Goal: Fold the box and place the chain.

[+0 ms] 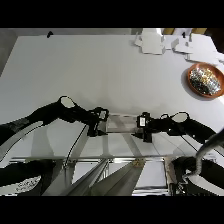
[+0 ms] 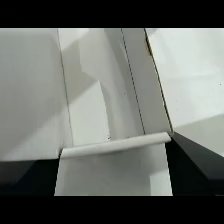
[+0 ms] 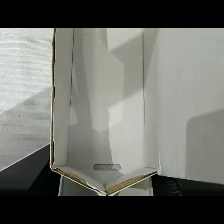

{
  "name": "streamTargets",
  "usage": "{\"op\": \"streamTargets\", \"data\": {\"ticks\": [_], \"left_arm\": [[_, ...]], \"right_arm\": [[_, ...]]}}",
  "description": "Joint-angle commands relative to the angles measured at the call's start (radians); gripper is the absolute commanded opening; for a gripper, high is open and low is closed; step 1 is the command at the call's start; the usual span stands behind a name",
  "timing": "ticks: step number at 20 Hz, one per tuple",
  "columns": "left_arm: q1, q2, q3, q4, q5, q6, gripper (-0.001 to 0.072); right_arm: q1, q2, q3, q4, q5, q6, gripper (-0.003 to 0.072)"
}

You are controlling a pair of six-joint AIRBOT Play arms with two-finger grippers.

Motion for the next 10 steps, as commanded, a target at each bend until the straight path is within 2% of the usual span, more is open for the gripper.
{"op": "streamTargets", "data": {"ticks": [1, 7, 10], "left_arm": [[-0.011, -0.025, -0.008, -0.048, 0.043, -0.006, 0.0712], [-0.014, -0.041, -0.009, -0.060, 0.069, -0.005, 0.0683], [-0.018, -0.042, -0.010, -0.059, 0.071, -0.011, 0.0386]], "right_arm": [[0.000, 0.001, 0.000, 0.000, 0.000, 0.000, 0.0410], [0.000, 0.001, 0.000, 0.000, 0.000, 0.000, 0.0410], [0.000, 0.001, 0.000, 0.000, 0.000, 0.000, 0.0410]]}}
